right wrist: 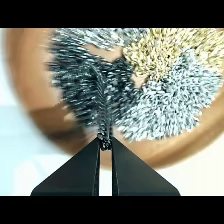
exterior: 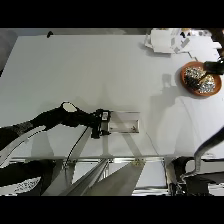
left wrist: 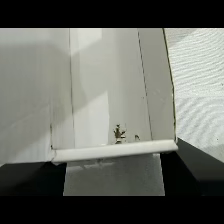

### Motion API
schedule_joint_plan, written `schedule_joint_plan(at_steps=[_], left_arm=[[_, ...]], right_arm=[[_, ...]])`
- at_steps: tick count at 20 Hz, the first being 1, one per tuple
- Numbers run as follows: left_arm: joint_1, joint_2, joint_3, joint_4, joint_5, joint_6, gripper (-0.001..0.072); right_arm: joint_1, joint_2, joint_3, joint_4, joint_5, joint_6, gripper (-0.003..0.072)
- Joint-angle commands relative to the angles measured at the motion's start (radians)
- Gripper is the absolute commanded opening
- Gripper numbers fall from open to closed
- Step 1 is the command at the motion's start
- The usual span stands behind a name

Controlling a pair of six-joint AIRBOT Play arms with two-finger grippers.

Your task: Fold the box and place the chain.

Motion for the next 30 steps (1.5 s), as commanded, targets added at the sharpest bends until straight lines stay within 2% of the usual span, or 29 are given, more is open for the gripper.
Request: schedule_joint_plan(at_steps=[1, 6, 9, 13, 20, 24, 30], left_arm=[[0.0, 0.001, 0.0, 0.0, 0.0, 0.0, 0.015], [0.0, 0.001, 0.0, 0.0, 0.0, 0.0, 0.015], [0.0, 0.001, 0.0, 0.0, 0.0, 0.0, 0.015], [0.0, 0.001, 0.0, 0.0, 0.0, 0.0, 0.015], [0.0, 0.001, 0.0, 0.0, 0.0, 0.0, 0.015], [0.0, 0.001, 0.0, 0.0, 0.0, 0.0, 0.015], [0.0, 0.001, 0.0, 0.0, 0.0, 0.0, 0.015]], right_arm=[[0.024, 0.197, 0.0, 0.145, 0.086, -0.016, 0.0022], [0.148, 0.436, 0.0, 0.273, 0.236, -0.014, 0.0022], [0.27, 0.527, 0.0, 0.324, 0.338, -0.002, 0.0022], [0.472, 0.619, 0.0, 0.321, 0.387, 0.07, 0.0022], [0.863, 0.676, -0.009, 0.304, 0.365, 0.192, 0.0022], [1.075, 0.676, -0.052, 0.166, 0.274, 0.269, 0.0022], [1.151, 0.675, -0.184, 0.14, 0.16, 0.309, 0.0022]])
